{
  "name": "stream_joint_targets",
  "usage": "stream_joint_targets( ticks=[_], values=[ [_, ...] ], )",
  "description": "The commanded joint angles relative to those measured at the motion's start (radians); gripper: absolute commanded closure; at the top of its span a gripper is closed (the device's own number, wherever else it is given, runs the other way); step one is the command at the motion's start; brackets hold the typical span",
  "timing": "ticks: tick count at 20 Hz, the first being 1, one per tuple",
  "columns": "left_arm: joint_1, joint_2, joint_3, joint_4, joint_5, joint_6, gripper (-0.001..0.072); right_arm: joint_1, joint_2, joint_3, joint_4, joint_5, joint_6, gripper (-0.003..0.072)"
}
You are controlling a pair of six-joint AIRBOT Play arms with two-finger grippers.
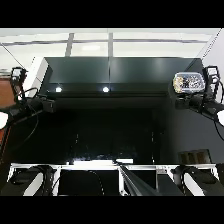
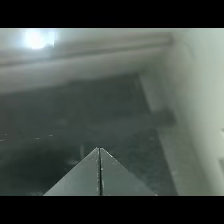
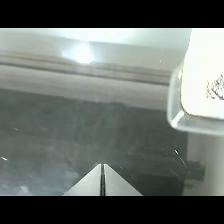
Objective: Fold the box and place the chain.
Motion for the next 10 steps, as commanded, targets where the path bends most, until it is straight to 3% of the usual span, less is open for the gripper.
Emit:
stream_joint_targets(
  ticks=[1, 10],
  values=[
    [0.000, 0.069, -0.087, 0.014, 0.089, 0.009, 0.0681, 0.002, 0.000, -0.027, -0.015, -0.016, 0.000, 0.0666],
    [-0.001, 0.068, -0.087, 0.014, 0.082, 0.008, 0.0680, 0.002, 0.001, -0.027, -0.015, -0.016, 0.000, 0.0666]
  ],
)
